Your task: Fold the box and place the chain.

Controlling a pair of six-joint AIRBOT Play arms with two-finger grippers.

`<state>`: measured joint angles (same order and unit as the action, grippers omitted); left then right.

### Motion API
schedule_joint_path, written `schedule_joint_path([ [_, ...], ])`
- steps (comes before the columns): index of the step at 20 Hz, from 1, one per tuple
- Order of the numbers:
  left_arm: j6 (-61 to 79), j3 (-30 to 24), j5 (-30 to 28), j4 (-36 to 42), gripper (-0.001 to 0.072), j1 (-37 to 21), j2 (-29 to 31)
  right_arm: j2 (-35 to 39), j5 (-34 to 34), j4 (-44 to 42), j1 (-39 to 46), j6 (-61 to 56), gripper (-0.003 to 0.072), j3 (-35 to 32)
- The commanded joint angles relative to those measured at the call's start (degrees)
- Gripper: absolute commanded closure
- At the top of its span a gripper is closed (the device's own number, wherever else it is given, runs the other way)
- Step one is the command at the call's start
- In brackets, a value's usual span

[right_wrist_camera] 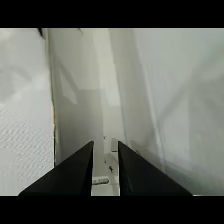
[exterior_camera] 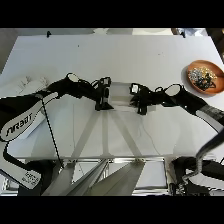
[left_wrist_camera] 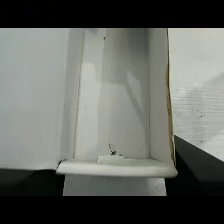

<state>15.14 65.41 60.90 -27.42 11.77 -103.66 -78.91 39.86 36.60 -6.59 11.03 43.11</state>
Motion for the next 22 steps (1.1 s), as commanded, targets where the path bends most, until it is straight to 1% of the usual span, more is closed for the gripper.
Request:
schedule_joint_path([
  [1, -0.15, 0.0, 0.17, -0.07, 0.0431, -0.07, 0.0, -0.37, -0.61, 0.15, -0.98, 0.22, 0.0519, -0.02],
  [2, -0.15, 0.0, 0.17, -0.07, 0.0431, -0.07, 0.0, -0.39, -0.96, 0.13, -1.07, 0.2, 0.0427, -0.02],
  [3, -0.15, 0.0, 0.17, -0.09, 0.0431, -0.07, 0.0, -0.37, -1.68, 0.0, -1.07, 0.2, 0.0298, -0.02],
  [4, -0.17, 0.0, 0.17, -0.07, 0.0431, -0.07, 0.0, -0.39, -2.36, 0.0, -1.07, 0.17, 0.0243, -0.02],
  [7, -0.15, 0.0, 0.17, -0.07, 0.0431, -0.07, 0.0, -0.37, -3.06, 0.0, -1.07, -0.02, 0.0249, -0.02],
  [8, -0.15, 0.0, 0.17, -0.07, 0.0431, -0.07, 0.0, -0.37, -3.02, 0.0, -1.07, -0.02, 0.0295, -0.02],
  [9, -0.15, 0.0, 0.17, -0.07, 0.0431, -0.07, 0.0, -0.37, -2.78, 0.0, -1.09, -0.02, 0.0416, -0.02],
  [10, -0.15, 0.0, 0.17, -0.07, 0.0431, -0.07, 0.0, -0.35, -2.21, 0.0, -1.07, -0.02, 0.0581, -0.02],
  [11, -0.15, 0.0, 0.17, -0.07, 0.0431, -0.07, 0.0, -0.24, -1.27, -0.02, -1.07, -0.02, 0.067, -0.02],
  [15, -0.15, 0.0, 0.17, -0.07, 0.0431, -0.07, 0.0, 1.9, 1.88, -5.51, -1.07, 0.0, 0.0671, -0.02],
  [18, -0.15, 0.0, 0.17, -0.07, 0.0431, -0.07, 0.0, 6.34, 3.04, -8.24, -1.01, -0.11, 0.0671, 0.0],
  [19, -0.15, 0.0, 0.17, -0.07, 0.0431, -0.07, 0.0, 8.44, 2.97, -8.17, -1.01, -1.9, 0.0671, 0.0],
  [20, -0.15, 0.0, 0.17, -0.07, 0.0431, -0.07, 0.0, 10.6, 2.05, -8.15, -1.01, -6.12, 0.0671, 0.0],
  [22, -0.15, 0.0, 0.17, -0.07, 0.0431, -0.07, 0.0, 15.32, -2.97, -5.42, -1.01, -17.81, 0.0671, 0.0],
])
